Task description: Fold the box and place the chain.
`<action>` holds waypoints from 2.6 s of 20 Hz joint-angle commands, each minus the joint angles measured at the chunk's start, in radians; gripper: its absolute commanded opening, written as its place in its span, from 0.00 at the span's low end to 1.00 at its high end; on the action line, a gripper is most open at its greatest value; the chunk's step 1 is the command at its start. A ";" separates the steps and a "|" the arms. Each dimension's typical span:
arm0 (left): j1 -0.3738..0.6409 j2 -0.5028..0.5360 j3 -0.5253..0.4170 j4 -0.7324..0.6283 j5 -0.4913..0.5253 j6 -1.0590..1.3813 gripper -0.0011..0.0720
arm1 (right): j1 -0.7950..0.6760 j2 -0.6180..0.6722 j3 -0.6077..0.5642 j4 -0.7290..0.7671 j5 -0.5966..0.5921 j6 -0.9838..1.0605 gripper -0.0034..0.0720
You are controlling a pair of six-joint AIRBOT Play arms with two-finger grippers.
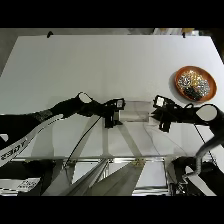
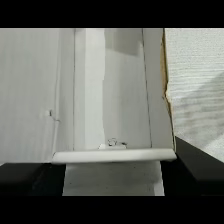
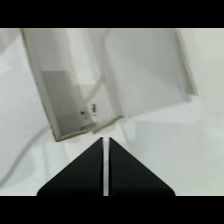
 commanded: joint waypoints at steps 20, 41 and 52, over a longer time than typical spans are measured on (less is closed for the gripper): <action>0.001 0.001 0.000 0.000 0.000 0.001 0.39 | -0.203 -0.251 -0.070 0.031 0.033 0.938 0.07; 0.001 0.001 0.000 0.000 0.000 0.001 0.39 | -0.203 -0.085 -0.081 0.307 0.103 0.790 0.43; 0.001 0.001 0.000 0.000 0.000 0.001 0.39 | 0.127 -0.160 0.062 -0.103 -0.041 1.284 0.46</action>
